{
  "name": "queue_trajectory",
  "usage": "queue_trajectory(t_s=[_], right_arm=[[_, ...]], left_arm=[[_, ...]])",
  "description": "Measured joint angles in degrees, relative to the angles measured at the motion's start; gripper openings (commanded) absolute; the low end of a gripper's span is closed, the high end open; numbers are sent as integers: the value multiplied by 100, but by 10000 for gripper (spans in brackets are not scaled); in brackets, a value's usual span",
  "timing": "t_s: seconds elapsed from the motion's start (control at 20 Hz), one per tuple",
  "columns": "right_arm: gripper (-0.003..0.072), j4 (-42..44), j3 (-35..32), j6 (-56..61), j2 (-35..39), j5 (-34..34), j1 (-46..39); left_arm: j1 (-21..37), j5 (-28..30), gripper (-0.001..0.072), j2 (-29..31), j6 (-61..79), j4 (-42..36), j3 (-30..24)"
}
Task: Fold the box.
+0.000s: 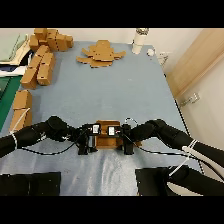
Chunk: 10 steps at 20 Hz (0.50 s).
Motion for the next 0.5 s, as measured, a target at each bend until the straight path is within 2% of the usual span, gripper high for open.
queue_trajectory(t_s=[0.05,0.15,0.5], right_arm=[[516,0,0,2,0,0,0],[515,0,-2,0,0,0,0],[516,0,-2,7,-2,0,0]], left_arm=[[-11,31,685,-13,-17,-26,7],[-22,48,513,-28,-42,-50,11],[-59,98,515,-39,-72,-55,13]])
